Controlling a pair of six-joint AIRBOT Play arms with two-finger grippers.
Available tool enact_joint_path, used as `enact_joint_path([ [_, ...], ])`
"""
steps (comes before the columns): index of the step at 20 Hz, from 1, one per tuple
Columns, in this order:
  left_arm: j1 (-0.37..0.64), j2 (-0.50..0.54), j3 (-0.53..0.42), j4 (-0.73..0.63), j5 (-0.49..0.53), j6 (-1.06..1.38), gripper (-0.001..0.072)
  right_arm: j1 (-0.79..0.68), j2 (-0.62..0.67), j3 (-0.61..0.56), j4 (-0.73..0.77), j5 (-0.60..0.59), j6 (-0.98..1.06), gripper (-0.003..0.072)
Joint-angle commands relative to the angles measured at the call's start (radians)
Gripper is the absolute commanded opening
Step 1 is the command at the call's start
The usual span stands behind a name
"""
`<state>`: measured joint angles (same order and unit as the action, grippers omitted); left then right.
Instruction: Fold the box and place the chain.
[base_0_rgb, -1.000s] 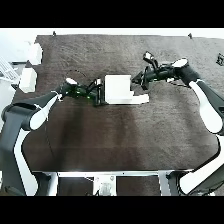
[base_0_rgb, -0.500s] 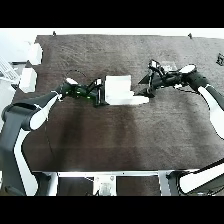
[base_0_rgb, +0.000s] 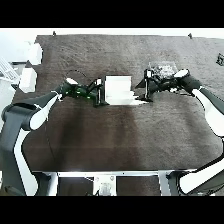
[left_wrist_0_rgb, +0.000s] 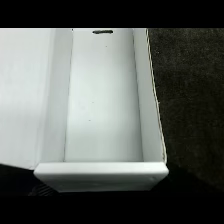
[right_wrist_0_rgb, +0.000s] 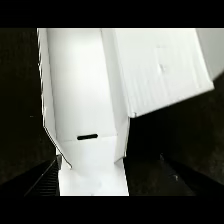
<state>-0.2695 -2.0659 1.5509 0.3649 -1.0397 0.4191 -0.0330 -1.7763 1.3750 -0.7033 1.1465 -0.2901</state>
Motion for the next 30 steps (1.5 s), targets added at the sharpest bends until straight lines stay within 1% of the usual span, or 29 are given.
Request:
enact_joint_path([
  [1, 0.0, 0.001, 0.0, 0.0, 0.0, 0.0, 0.0527, 0.011, -0.005, -0.001, -0.025, -0.002, -0.01, 0.072],
  [5, 0.0, 0.001, 0.0, 0.0, 0.0, 0.0, 0.0527, 0.032, -0.021, -0.001, -0.023, -0.002, -0.007, 0.0714],
  [6, 0.0, 0.001, 0.0, 0.0, 0.0, 0.0, 0.0527, 0.042, -0.027, -0.001, -0.023, -0.002, -0.007, 0.0673],
  [7, 0.0, 0.001, 0.0, 0.0, 0.0, 0.0, 0.0527, 0.051, -0.031, -0.001, -0.023, -0.001, -0.007, 0.0617],
  [8, 0.0, 0.001, 0.0, 0.0, 0.0, 0.0, 0.0527, 0.056, -0.035, -0.001, -0.023, -0.001, -0.007, 0.0533],
  [9, 0.0, 0.001, 0.0, 0.0, 0.0, 0.0, 0.0527, 0.058, -0.037, -0.001, -0.023, -0.002, -0.007, 0.04],
  [10, 0.0, 0.001, 0.0, 0.0, 0.0, 0.0, 0.0527, 0.058, -0.038, -0.001, -0.022, -0.002, -0.007, 0.0313],
  [11, 0.0, 0.001, 0.0, 0.0, 0.0, 0.0, 0.0527, 0.058, -0.038, -0.001, -0.013, -0.002, -0.007, 0.0281],
  [15, 0.0, 0.001, 0.0, 0.0, 0.0, 0.0, 0.0527, 0.069, -0.047, -0.001, 0.095, -0.002, -0.007, 0.028],
  [20, 0.0, 0.001, 0.0, 0.0, 0.0, 0.0, 0.0527, 0.1, -0.073, -0.001, 0.106, -0.002, -0.007, 0.0285],
  [23, 0.0, 0.001, 0.0, 0.0, 0.0, 0.0, 0.0527, 0.101, -0.083, -0.001, 0.108, -0.002, -0.007, 0.0302],
  [24, 0.0, 0.001, 0.0, 0.0, 0.0, 0.0, 0.0527, 0.1, -0.083, -0.001, 0.108, -0.002, -0.007, 0.0375],
  [25, 0.0, 0.001, 0.0, 0.0, 0.0, 0.0, 0.0527, 0.098, -0.083, -0.001, 0.108, -0.002, -0.007, 0.0417],
  [26, 0.0, 0.001, 0.0, 0.0, 0.0, 0.0, 0.0527, 0.098, -0.083, -0.001, 0.108, -0.002, -0.007, 0.0436],
  [28, 0.0, 0.001, 0.0, 0.0, 0.0, 0.0, 0.0527, 0.098, -0.083, -0.001, 0.108, -0.002, -0.007, 0.0436],
  [29, 0.0, 0.001, 0.0, 0.0, 0.0, 0.0, 0.0527, 0.098, -0.083, -0.001, 0.108, -0.002, -0.007, 0.0503],
  [30, 0.0, 0.001, 0.0, 0.0, 0.0, 0.0, 0.0527, 0.098, -0.083, -0.001, 0.104, -0.002, -0.006, 0.0626],
])
